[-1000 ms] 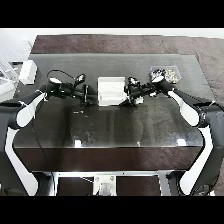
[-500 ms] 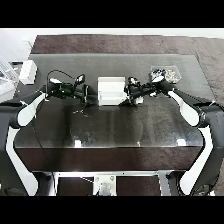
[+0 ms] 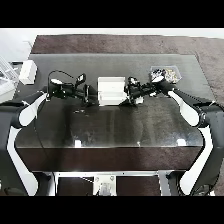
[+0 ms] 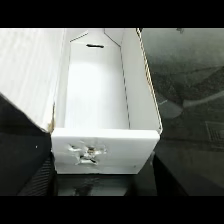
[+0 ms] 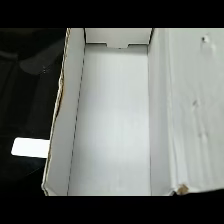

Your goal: Fold the box and place the chain.

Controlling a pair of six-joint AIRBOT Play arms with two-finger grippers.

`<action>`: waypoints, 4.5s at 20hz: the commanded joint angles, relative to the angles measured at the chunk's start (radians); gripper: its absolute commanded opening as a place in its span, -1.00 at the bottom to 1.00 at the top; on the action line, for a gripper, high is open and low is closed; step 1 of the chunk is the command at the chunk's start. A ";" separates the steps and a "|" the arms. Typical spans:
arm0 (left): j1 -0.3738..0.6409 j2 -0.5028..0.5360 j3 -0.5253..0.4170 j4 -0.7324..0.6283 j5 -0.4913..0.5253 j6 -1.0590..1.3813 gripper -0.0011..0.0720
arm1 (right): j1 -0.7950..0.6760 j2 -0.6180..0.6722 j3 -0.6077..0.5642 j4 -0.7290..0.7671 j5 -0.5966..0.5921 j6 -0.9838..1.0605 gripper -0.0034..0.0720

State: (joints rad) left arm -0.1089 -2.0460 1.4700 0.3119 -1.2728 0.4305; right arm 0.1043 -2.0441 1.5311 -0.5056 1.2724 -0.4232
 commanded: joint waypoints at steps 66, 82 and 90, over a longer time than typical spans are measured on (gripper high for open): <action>-0.050 -0.055 0.050 -0.047 0.103 0.049 0.46 | 0.000 0.000 0.000 0.000 0.001 0.000 0.65; -0.050 -0.055 0.050 -0.051 0.111 0.049 0.46 | 0.000 0.000 0.000 0.000 0.000 0.000 0.64; -0.050 -0.055 0.050 -0.051 0.106 0.049 0.46 | -0.005 0.006 0.003 -0.003 0.005 0.004 0.99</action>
State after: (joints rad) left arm -0.1600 -2.1002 1.5192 0.2604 -1.1610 0.4789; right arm 0.1032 -2.0430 1.5318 -0.5091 1.2812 -0.4236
